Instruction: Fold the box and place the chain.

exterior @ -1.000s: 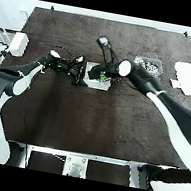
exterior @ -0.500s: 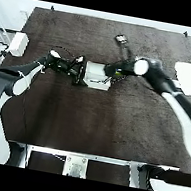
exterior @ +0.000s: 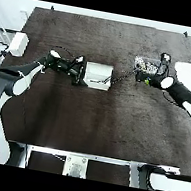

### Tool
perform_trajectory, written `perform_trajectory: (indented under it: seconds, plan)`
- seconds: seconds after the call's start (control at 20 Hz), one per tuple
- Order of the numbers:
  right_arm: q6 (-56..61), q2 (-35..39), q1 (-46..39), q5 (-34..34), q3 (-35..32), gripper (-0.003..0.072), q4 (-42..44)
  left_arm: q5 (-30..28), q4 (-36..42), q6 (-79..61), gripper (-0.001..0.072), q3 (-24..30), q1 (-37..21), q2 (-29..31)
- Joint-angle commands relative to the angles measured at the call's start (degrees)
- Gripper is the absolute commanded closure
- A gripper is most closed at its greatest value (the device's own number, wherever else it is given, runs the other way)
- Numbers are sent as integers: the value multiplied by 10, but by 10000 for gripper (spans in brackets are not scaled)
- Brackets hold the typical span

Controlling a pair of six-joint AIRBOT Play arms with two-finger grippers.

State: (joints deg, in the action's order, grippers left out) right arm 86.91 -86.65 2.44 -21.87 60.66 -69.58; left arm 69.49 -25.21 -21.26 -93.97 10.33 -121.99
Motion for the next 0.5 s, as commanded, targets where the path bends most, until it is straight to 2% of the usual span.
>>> perform_trajectory:
  seconds: [0.0,0.15,0.4,0.45]
  plan:
    - [9,-85,9,36,57,209,21,0,0,0,182,0,0,0]
    - [9,-141,23,27,121,210,36,0,0,0,182,0,0,0]
    - [9,-201,25,28,189,217,58,0,0,0,182,0,0,0]
    - [10,-209,25,27,197,291,58,0,0,0,182,0,0,0]
